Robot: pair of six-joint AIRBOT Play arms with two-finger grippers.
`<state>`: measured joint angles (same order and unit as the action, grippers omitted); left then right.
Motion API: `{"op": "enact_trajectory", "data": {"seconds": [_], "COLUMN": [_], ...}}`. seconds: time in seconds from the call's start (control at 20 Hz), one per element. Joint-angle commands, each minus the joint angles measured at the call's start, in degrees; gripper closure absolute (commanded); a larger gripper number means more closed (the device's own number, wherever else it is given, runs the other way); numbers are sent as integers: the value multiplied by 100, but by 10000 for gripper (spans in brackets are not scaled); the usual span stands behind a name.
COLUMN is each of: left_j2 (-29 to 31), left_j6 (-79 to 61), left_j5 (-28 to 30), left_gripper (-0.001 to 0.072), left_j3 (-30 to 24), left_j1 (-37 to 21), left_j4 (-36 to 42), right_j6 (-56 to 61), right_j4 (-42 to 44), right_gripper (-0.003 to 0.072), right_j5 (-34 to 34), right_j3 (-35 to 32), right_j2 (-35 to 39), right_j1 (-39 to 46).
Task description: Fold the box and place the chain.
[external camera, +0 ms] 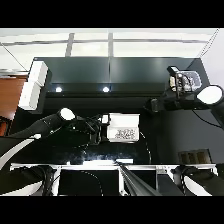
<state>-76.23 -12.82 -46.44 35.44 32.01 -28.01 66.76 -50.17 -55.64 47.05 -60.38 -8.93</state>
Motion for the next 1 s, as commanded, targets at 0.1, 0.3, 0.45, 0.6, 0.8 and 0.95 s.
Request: {"op": "enact_trajectory", "data": {"seconds": [0.1, 0.3, 0.45, 0.6, 0.8, 0.95], "left_j2": [-4, -4, -4, -4, -4, -4], "left_j6": [0, 0, 0, -2, -2, -4], "left_j5": [11, 9, 0, -4, -4, -7], "left_gripper": [241, 241, 241, 241, 241, 241], "left_j3": [7, 7, 7, 7, 7, 7], "left_j1": [4, 4, 4, 4, 4, 4], "left_j4": [-4, -2, -4, -7, -7, -7], "right_j6": [-2922, -4929, -5139, -4857, -4701, -4931], "right_j4": [1694, 1606, 1576, 1036, 684, 654], "right_gripper": [-18, -18, -17, 13, 14, 14], "right_j5": [-94, -719, -1263, -1325, -1010, -562], "right_j3": [7, 7, 4, -33, -531, -719], "right_j2": [-883, -879, -761, -446, -219, -155], "right_j1": [-70, -256, -361, -734, -1123, -1475]}}
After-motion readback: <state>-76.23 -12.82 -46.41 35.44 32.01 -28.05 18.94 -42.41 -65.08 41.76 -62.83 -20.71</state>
